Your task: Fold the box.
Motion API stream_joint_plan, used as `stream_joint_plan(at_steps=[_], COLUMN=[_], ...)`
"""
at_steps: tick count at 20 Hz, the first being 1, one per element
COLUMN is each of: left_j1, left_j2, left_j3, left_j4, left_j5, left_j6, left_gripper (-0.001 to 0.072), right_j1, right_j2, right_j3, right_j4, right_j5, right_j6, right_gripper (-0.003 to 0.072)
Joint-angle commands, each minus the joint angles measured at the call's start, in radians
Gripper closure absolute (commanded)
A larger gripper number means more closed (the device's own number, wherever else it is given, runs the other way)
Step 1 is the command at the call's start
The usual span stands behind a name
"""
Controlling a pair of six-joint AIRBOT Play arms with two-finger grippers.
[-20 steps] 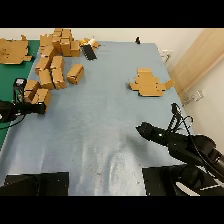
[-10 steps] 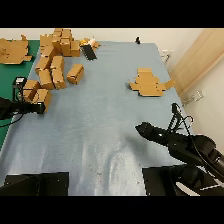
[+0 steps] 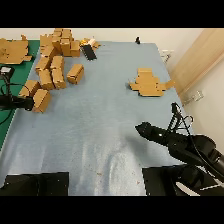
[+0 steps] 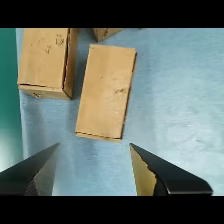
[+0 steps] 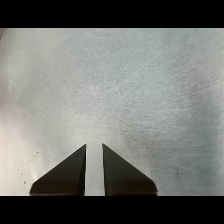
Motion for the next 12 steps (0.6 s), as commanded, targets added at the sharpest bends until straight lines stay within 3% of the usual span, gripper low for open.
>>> stream_joint_plan(at_steps=[1, 2, 3, 4, 7, 12], left_j1=[-0.034, -0.071, -0.119, -0.178, -0.348, -0.527], left_j2=[0.087, 0.098, 0.101, 0.101, 0.081, -0.053], left_j3=[0.025, 0.031, 0.040, 0.048, 0.060, 0.148], left_j4=[-0.121, -0.162, -0.171, -0.166, -0.168, -0.179], left_j5=[-0.120, -0.146, -0.169, -0.182, -0.190, -0.452], left_j6=[-0.018, -0.017, -0.016, -0.017, -0.114, -0.235], left_gripper=[0.0096, 0.0413, 0.0638, 0.0699, 0.0700, 0.0699], right_j1=[0.000, 0.000, 0.000, 0.000, 0.000, 0.000], right_j2=[-0.016, -0.030, -0.053, -0.086, -0.223, -0.525], right_j3=[0.001, 0.001, 0.005, 0.017, 0.119, 0.403], right_j4=[-0.019, -0.018, -0.017, -0.017, -0.017, -0.008], right_j5=[0.004, 0.008, 0.015, 0.019, 0.018, -0.100], right_j6=[-0.029, -0.030, -0.038, -0.060, -0.186, -0.426], right_gripper=[0.0590, 0.0681, 0.0682, 0.0682, 0.0683, 0.0682])
